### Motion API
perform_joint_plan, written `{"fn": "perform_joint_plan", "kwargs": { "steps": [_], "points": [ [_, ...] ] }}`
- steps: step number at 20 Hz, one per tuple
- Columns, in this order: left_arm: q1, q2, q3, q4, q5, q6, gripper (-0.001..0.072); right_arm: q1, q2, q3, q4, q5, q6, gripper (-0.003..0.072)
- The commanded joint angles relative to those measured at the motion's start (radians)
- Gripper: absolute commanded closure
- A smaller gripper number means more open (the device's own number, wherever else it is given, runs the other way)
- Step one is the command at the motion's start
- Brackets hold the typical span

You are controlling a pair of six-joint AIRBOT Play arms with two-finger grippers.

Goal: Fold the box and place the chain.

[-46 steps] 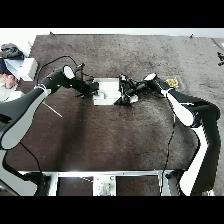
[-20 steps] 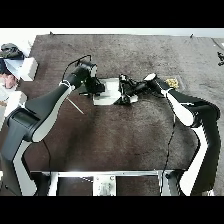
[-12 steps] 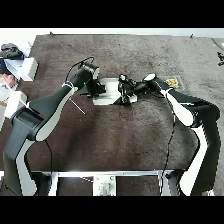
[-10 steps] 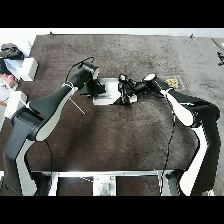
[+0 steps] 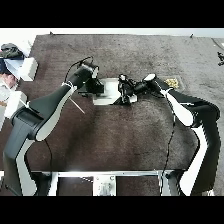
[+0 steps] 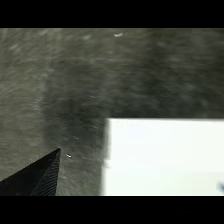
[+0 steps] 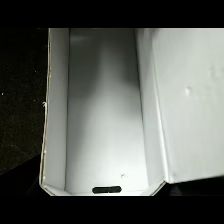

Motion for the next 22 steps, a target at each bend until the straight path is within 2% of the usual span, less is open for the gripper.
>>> {"fn": "perform_joint_plan", "kwargs": {
  "steps": [1,5,7,11,14,18,20,22],
  "points": [
    [-0.001,0.009,0.035,-0.027,-0.037,0.093,0.0218,0.0,0.0,0.0,0.0,0.0,0.0,0.0348],
    [-0.001,0.01,0.117,-0.063,-0.153,0.182,0.0217,0.0,0.0,0.0,0.0,0.0,0.0,0.0348],
    [-0.001,0.045,0.129,-0.095,-0.2,0.249,0.0218,0.0,0.0,0.0,0.0,0.0,0.0,0.0348],
    [0.005,0.169,0.126,-0.077,-0.158,0.33,0.0218,0.0,0.0,0.0,0.0,0.0,0.0,0.0348],
    [0.01,0.24,0.096,-0.004,-0.133,0.405,0.0218,0.0,0.0,0.0,0.0,0.0,0.0,0.0348],
    [0.064,0.343,-0.043,-0.053,0.023,0.454,0.0228,0.0,0.0,0.0,0.0,0.0,0.0,0.0348],
    [0.11,0.408,-0.165,-0.129,0.136,0.529,0.0228,0.0,0.0,0.0,0.0,0.0,0.0,0.0348],
    [0.182,0.474,-0.327,-0.291,0.277,0.674,0.0228,0.0,0.0,0.0,0.0,0.0,0.0,0.0348]
  ]
}}
